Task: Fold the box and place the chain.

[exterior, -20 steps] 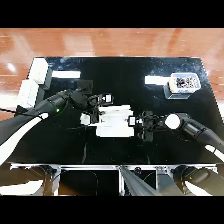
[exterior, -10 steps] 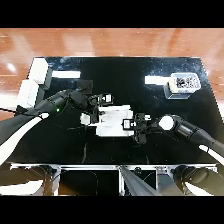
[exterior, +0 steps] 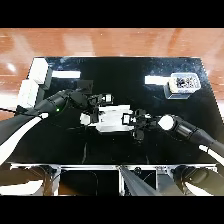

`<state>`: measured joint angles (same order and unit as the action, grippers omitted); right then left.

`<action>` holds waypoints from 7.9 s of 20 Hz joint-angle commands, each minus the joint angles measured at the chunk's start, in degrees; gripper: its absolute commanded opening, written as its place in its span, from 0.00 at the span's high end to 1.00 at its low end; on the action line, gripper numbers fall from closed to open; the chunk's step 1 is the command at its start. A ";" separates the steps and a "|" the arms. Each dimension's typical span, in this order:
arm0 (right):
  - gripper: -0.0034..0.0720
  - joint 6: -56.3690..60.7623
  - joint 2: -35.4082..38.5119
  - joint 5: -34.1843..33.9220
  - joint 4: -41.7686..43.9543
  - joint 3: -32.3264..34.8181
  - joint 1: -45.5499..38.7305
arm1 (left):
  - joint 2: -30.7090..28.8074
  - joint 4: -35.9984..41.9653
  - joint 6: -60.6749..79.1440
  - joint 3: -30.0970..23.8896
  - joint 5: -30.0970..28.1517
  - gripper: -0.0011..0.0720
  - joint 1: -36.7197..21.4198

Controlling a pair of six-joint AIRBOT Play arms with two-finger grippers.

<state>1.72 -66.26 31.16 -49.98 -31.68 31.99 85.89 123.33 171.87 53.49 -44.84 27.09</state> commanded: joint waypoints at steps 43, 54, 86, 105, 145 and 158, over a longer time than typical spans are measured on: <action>0.00 -18.21 -10.49 10.21 18.23 -6.93 -8.22 | 0.04 0.09 0.00 -0.02 2.89 0.95 0.04; 0.00 -16.87 -11.85 7.61 18.43 -6.93 -6.16 | 0.04 0.09 -0.02 -0.02 1.16 0.95 0.04; 0.20 -15.74 -11.85 8.70 18.38 -6.93 -6.16 | 0.04 0.13 -0.02 -0.02 1.14 0.95 0.04; 0.21 -15.72 -11.85 8.48 18.16 -6.93 -6.16 | -1.68 0.04 -3.13 0.00 -1.60 0.45 0.04; 0.21 -15.61 -11.85 8.07 17.99 -6.93 -6.16 | -18.64 18.21 -26.27 -9.42 -11.67 0.96 -5.18; 0.21 -15.63 -11.85 8.07 17.97 -6.93 -6.16 | -15.50 18.25 -30.01 -9.42 20.20 0.96 5.86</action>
<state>-13.87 -78.13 39.03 -32.01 -38.54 25.85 68.79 141.78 143.20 44.07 -31.29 31.18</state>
